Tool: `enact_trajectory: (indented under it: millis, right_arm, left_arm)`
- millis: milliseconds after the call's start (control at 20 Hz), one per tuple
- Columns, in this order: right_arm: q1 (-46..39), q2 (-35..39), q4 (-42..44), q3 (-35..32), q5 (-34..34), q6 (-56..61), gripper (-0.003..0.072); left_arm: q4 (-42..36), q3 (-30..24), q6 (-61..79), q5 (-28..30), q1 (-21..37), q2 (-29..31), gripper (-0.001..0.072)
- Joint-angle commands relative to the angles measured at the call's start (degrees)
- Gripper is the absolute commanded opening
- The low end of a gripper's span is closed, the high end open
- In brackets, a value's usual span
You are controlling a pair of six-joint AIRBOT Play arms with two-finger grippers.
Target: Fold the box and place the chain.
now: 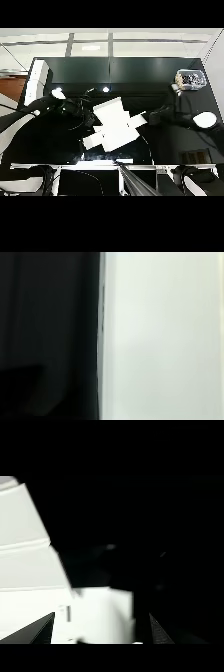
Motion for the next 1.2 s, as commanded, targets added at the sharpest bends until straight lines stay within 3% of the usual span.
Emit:
enact_trajectory:
  millis: [0, 50, 150, 500, 1150]
  right_arm:
    - [-4.20, 0.20, -10.40, 6.21, 8.11, -11.52, 0.0697]
    - [-3.91, 0.13, -10.84, 6.19, 8.55, -15.76, 0.0697]
    - [-3.23, 0.11, -10.84, 5.84, 9.05, -23.71, 0.0697]
    - [-2.69, 0.02, -10.75, 3.72, 10.34, -31.89, 0.0697]
    - [5.90, -1.07, -8.52, -2.80, 9.09, -38.56, 0.0697]
  left_arm:
    - [11.96, 1.66, 6.16, 10.80, -4.92, 6.05, 0.0022]
    - [12.85, 1.51, 8.28, 15.52, -7.13, 7.85, 0.0024]
    - [11.34, 1.38, 14.71, 19.61, -10.10, 8.55, 0.0026]
    - [9.53, 0.22, 24.15, 18.80, -12.72, 4.31, 0.0026]
    - [9.38, 0.26, 22.82, 17.64, -12.90, 2.19, 0.0028]
